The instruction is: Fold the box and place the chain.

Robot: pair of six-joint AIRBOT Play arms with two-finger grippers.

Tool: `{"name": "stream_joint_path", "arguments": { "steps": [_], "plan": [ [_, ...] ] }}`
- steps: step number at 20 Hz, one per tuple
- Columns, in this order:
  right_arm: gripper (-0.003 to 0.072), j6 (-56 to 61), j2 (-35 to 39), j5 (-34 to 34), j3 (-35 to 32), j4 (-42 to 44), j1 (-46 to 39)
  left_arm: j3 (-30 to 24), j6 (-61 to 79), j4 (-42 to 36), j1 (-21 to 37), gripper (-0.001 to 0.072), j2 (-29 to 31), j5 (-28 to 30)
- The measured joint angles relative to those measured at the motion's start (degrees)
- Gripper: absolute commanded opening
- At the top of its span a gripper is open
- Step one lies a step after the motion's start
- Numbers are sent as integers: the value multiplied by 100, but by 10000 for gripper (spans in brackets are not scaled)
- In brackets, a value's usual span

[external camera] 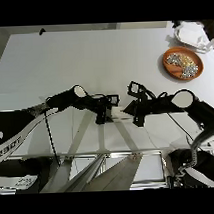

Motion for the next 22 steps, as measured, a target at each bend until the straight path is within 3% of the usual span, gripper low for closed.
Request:
{"name": "stream_joint_path", "arguments": {
  "steps": [6, 22],
  "plan": [
    [12, -568, -313, -271, -393, 807, 0, 0, 0, 0, 0, 339, 0, 0],
    [14, -966, -459, -645, -874, 855, 0, -2, 4, 0, -2, 339, 0, 0]
  ]
}}
